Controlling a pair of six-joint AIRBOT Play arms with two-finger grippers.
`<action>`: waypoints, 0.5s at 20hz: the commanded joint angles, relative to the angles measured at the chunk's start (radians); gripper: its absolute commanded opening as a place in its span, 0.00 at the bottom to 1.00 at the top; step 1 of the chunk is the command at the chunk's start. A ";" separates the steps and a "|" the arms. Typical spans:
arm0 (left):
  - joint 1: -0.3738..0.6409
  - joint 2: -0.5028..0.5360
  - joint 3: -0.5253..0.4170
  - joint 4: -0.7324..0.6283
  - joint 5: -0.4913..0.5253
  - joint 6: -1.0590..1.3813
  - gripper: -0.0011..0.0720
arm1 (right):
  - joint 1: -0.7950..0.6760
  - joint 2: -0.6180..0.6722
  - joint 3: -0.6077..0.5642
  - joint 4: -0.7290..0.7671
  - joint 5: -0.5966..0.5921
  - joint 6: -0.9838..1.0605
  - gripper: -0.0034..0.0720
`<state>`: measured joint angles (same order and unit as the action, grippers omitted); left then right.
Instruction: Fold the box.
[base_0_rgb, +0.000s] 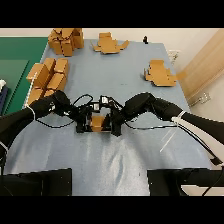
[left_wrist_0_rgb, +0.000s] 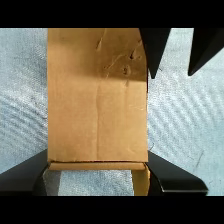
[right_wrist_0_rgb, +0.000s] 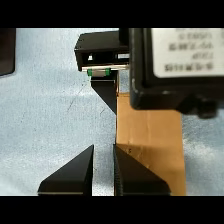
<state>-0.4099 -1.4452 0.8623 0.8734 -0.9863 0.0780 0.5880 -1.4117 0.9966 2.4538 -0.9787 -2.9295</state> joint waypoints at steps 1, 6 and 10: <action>0.000 0.000 0.000 0.000 0.000 0.000 0.04 | -0.001 0.008 0.003 0.012 0.001 0.000 0.22; 0.000 0.000 0.000 -0.001 -0.001 0.000 0.04 | -0.001 0.093 0.000 0.014 0.005 0.006 0.05; 0.000 0.000 0.000 -0.001 0.000 0.000 0.04 | 0.035 0.042 0.000 0.024 0.108 0.005 0.05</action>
<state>-0.4099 -1.4452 0.8623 0.8726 -0.9867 0.0776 0.6006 -1.3499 0.9974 2.4706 -0.9489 -2.9253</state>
